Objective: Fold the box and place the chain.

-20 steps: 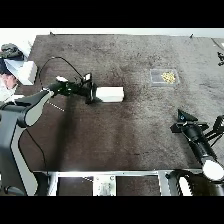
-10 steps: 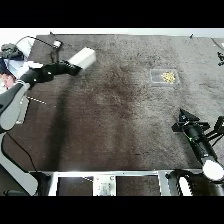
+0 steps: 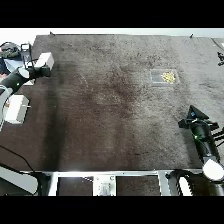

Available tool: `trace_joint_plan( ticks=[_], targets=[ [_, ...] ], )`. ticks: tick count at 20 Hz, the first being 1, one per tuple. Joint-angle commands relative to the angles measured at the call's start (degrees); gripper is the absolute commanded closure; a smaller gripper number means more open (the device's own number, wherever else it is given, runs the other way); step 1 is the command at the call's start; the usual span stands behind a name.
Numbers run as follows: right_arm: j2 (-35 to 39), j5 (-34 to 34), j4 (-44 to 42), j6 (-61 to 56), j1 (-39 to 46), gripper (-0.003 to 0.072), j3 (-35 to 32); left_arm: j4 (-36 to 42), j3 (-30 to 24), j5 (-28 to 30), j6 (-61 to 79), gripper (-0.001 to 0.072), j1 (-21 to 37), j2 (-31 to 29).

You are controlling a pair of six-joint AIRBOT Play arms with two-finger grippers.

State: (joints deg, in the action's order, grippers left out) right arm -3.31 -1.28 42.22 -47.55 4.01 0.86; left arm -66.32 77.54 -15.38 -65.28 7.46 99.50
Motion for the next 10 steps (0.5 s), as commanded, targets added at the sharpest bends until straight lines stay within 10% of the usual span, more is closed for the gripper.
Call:
trace_joint_plan(
  ticks=[1,10],
  targets=[
    [0.0,-8.3,0.0,0.0,0.0,0.0674,0.0,-6.9,-4.3,3.2,-6.8,0.0703,1.8,-1.9],
    [0.0,-32.5,0.0,0.0,0.0,0.0675,0.0,-6.1,-5.3,5.0,-0.6,0.0703,1.8,2.4]
  ],
)
